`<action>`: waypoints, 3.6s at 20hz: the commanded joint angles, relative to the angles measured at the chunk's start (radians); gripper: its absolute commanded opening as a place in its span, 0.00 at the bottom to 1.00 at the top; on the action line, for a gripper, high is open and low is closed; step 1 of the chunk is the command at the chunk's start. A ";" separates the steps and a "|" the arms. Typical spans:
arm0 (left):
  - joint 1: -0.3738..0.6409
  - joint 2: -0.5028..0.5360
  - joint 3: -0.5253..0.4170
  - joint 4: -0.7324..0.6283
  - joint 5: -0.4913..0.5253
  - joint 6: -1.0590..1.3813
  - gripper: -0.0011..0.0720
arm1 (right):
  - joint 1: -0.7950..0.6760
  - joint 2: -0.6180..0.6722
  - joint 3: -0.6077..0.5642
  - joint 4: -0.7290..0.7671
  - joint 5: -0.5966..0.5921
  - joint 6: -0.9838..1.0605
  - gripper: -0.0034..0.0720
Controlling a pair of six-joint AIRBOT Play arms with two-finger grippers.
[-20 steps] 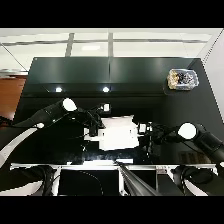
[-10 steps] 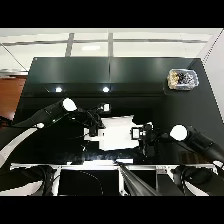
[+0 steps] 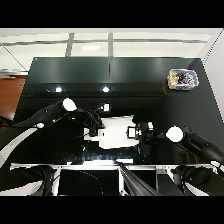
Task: Fold the box and place the chain.
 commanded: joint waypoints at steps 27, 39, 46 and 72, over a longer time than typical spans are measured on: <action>0.000 -0.001 0.001 0.001 0.001 0.000 0.05 | -0.168 -0.047 0.110 0.150 0.001 -0.026 0.99; -0.036 0.037 0.002 0.113 0.054 0.043 0.05 | -0.167 -0.047 0.110 0.167 0.106 -0.072 0.99; -0.036 0.037 0.002 0.113 0.051 0.041 0.05 | -0.203 -0.045 0.109 -0.132 0.265 0.088 0.99; -0.036 0.037 0.002 0.098 0.050 0.038 0.05 | -0.014 0.040 0.055 -0.043 -0.018 0.161 0.98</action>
